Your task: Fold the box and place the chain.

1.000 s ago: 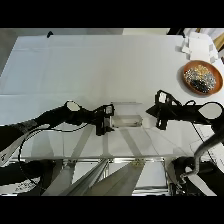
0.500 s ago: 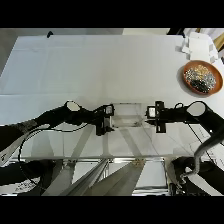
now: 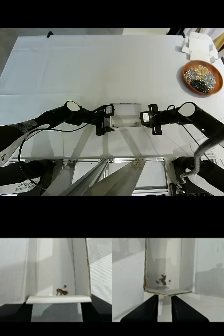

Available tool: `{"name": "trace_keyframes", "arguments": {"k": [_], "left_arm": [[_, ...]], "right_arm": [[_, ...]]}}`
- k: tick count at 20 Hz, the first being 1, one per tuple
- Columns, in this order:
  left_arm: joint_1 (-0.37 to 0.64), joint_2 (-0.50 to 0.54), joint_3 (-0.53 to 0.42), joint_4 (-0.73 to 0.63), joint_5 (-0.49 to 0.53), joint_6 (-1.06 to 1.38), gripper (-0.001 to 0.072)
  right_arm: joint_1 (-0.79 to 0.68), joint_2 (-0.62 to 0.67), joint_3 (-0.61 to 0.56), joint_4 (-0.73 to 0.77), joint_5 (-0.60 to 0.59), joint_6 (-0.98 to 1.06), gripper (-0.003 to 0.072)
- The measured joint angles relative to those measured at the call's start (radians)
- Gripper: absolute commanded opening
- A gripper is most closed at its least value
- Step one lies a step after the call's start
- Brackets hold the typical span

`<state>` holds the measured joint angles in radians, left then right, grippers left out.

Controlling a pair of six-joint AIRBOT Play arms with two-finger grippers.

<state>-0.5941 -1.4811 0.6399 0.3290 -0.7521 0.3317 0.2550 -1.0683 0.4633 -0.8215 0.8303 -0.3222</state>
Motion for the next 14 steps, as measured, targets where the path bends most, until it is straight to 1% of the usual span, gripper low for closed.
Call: {"name": "trace_keyframes", "arguments": {"k": [1, 6, 8, 9, 10, 11, 12, 14], "left_arm": [[0.000, 0.000, 0.000, 0.000, 0.000, 0.000, 0.0390], [0.000, 0.000, 0.000, 0.000, 0.000, 0.000, 0.0390], [0.000, 0.000, 0.000, 0.000, 0.000, 0.000, 0.0390], [0.000, 0.000, 0.000, 0.000, 0.000, 0.000, 0.0390], [0.000, 0.000, 0.000, 0.000, 0.000, 0.000, 0.0390], [0.000, 0.000, 0.000, 0.000, 0.000, 0.000, 0.0390], [0.000, 0.000, 0.000, 0.000, 0.000, 0.000, 0.0390], [0.000, 0.000, 0.000, 0.000, 0.000, 0.000, 0.0390]], "right_arm": [[0.010, -0.003, 0.000, 0.006, -0.008, 0.000, 0.0103], [0.042, -0.009, 0.000, 0.035, -0.039, -0.001, 0.0100], [0.046, -0.010, 0.000, 0.052, -0.050, -0.001, 0.0112], [0.047, -0.010, 0.000, 0.067, -0.054, -0.001, 0.0157], [0.050, -0.010, 0.000, 0.080, -0.056, -0.001, 0.0232], [0.053, -0.010, 0.000, 0.090, -0.056, -0.001, 0.0252], [0.056, -0.010, 0.000, 0.096, -0.059, -0.001, 0.0255], [0.062, -0.013, -0.001, 0.106, -0.061, -0.001, 0.0340]]}}
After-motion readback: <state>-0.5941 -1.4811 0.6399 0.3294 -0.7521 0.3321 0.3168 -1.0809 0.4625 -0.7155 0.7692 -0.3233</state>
